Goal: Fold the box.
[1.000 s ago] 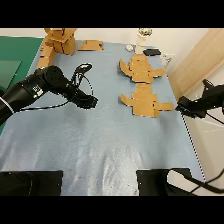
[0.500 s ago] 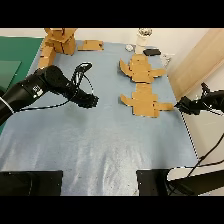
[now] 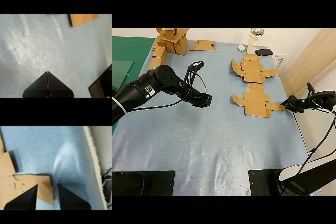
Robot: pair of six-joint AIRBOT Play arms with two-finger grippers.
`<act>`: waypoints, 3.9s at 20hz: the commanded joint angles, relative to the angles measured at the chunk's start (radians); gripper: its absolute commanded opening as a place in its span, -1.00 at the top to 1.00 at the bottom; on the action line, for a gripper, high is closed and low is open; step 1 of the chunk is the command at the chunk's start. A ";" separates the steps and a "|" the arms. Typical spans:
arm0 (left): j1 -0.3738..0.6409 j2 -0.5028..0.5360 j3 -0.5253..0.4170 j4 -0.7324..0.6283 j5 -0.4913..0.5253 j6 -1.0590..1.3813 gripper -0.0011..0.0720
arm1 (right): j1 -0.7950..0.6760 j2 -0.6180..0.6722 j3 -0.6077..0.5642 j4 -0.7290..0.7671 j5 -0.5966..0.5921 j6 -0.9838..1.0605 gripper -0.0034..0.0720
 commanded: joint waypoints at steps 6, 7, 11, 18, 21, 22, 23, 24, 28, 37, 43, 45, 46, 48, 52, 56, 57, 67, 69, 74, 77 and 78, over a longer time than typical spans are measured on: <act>0.000 0.001 0.000 -0.032 0.005 0.004 0.93 | 0.102 -0.007 0.003 0.029 -0.112 -0.017 -0.14; 0.000 0.001 0.000 -0.032 0.002 0.004 0.93 | 0.107 0.000 0.004 0.029 -0.120 -0.017 0.06; 0.000 0.001 0.000 -0.031 -0.001 0.007 0.93 | 0.106 0.027 0.057 0.023 -0.149 -0.014 0.52; 0.000 0.002 0.000 -0.037 -0.002 0.008 0.93 | 0.114 0.047 0.134 0.024 -0.250 0.025 0.90; 0.000 0.002 0.000 -0.039 -0.002 0.034 0.93 | 0.134 0.056 0.091 0.030 -0.298 0.034 0.90; 0.000 0.002 0.000 -0.039 -0.002 0.037 0.53 | 0.152 0.072 0.054 0.030 -0.290 0.034 0.91; 0.000 0.002 0.000 -0.043 -0.007 0.037 -0.18 | 0.176 0.095 0.003 0.031 -0.266 0.034 0.91; 0.002 0.002 0.000 -0.054 -0.018 0.037 -0.21 | 0.202 0.124 -0.052 0.032 -0.232 0.034 0.91; 0.038 0.002 -0.002 -0.069 -0.122 0.044 -0.14 | 0.341 0.288 -0.303 0.058 -0.072 0.036 0.91; 0.191 0.003 -0.164 -0.197 -0.258 0.122 -0.14 | 0.629 0.678 -0.738 0.101 0.163 0.164 0.90; 0.192 0.003 -0.181 -0.204 -0.266 0.135 -0.14 | 0.629 0.644 -0.683 -0.012 0.153 0.200 0.32; 0.192 0.003 -0.181 -0.204 -0.266 0.135 -0.14 | 0.629 0.590 -0.625 -0.027 0.150 0.199 0.26; 0.192 0.003 -0.181 -0.204 -0.266 0.135 -0.14 | 0.629 0.558 -0.590 -0.030 0.136 0.194 0.26; 0.192 0.002 -0.181 -0.204 -0.264 0.135 -0.14 | 0.629 0.487 -0.513 -0.030 0.076 0.169 0.26; 0.193 0.002 -0.181 -0.204 -0.264 0.135 -0.14 | 0.630 0.359 -0.416 0.001 -0.069 0.153 0.27; 0.196 0.002 -0.181 -0.216 -0.305 0.154 -0.14 | 0.630 0.323 -0.415 0.011 -0.142 0.132 0.31; 0.203 0.002 -0.181 -0.229 -0.327 0.163 -0.14 | 0.630 0.323 -0.415 0.011 -0.145 0.127 0.32; 0.381 0.001 -0.206 -0.308 -0.381 0.290 -0.22 | 0.747 0.425 -0.610 0.221 0.068 -0.233 0.91; 0.414 0.002 -0.239 -0.308 -0.388 0.318 -0.23 | 0.820 0.504 -0.710 0.223 0.204 -0.241 0.91; 0.435 0.000 -0.323 -0.312 -0.274 0.340 -0.71 | 0.938 0.659 -0.808 0.220 0.349 -0.238 0.91; 0.435 -0.049 -0.332 -0.392 -0.261 0.395 -0.71 | 1.009 0.703 -0.808 0.208 0.412 -0.239 0.91; 0.435 -0.070 -0.332 -0.417 -0.261 0.412 -0.71 | 1.035 0.706 -0.808 0.197 0.422 -0.239 0.91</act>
